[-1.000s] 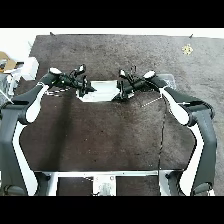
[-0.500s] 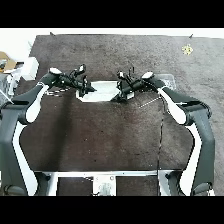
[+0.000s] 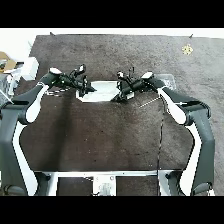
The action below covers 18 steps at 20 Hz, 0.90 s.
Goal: Fold the box and place the chain.
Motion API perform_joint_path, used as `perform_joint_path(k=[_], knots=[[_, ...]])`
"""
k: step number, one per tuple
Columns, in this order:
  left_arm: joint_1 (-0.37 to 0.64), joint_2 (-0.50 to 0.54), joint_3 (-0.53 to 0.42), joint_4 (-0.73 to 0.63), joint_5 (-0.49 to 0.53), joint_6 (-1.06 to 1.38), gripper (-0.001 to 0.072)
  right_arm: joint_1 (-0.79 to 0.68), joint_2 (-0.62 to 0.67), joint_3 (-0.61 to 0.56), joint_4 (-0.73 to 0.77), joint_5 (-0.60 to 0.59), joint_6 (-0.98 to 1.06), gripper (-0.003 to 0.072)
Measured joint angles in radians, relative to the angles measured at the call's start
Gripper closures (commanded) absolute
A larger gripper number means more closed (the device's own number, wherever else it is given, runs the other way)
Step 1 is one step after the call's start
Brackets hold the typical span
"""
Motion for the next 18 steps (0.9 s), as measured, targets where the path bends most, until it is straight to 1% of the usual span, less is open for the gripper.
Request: perform_joint_path(k=[18], knots=[[0.000, 0.000, 0.000, -0.002, 0.000, 0.000, 0.0697, 0.000, 0.000, 0.000, -0.005, -0.015, 0.000, 0.0247]])
